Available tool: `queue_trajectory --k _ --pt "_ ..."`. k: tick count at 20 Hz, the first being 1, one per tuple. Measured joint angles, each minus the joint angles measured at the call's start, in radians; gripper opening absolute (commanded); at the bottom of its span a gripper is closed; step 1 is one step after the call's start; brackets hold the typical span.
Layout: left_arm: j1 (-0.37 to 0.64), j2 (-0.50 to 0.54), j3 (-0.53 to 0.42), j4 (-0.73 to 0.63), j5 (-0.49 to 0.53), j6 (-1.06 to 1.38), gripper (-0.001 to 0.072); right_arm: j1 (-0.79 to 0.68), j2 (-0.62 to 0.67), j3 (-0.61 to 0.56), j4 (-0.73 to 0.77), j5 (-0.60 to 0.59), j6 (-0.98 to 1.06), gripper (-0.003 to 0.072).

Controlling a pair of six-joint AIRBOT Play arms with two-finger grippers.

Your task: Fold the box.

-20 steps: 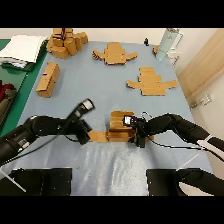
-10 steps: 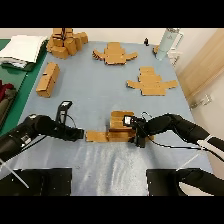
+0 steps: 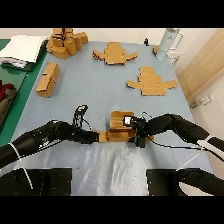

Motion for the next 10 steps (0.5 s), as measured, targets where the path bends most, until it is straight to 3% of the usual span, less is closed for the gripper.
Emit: queue_trajectory --k 10 --pt "-0.044 0.054 0.072 -0.048 0.029 0.012 0.0012 0.000 0.000 0.000 0.000 0.000 0.000 0.0514"
